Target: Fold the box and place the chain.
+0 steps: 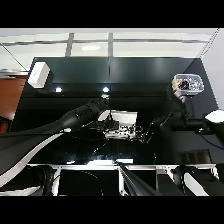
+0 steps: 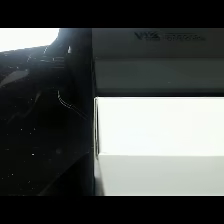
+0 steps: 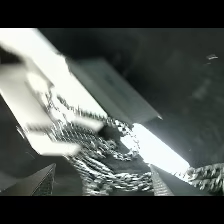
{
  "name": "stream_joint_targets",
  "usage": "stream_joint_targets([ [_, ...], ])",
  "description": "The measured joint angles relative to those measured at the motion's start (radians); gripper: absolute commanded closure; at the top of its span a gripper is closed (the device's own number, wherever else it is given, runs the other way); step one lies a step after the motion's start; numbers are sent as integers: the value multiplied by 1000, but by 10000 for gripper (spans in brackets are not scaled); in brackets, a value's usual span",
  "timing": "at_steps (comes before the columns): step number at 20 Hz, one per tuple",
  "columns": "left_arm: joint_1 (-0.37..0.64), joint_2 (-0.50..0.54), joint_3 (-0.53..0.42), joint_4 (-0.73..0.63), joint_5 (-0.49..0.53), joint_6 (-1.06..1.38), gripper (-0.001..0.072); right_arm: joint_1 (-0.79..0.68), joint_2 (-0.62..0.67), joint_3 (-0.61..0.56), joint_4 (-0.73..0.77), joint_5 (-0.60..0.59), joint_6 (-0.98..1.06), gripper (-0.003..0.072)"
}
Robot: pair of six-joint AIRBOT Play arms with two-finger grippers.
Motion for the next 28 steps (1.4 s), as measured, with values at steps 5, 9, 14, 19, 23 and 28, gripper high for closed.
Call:
stream_joint_targets([
  [5,0,0,0,0,0,0,680,216,-3,-61,-114,-177,-242,-24],
  [9,0,0,0,0,-1,0,679,298,-18,-79,-150,-245,-309,-24],
  [14,0,0,0,0,-1,0,679,324,-30,-116,-165,-281,-343,-24],
  [19,0,0,0,0,-1,0,680,330,-31,-140,-161,-333,-360,-22],
  [23,0,0,0,0,-1,0,680,331,-32,-145,-166,-364,-360,204],
  [28,0,0,0,0,-1,0,679,331,-32,-146,-171,-364,-360,334],
])
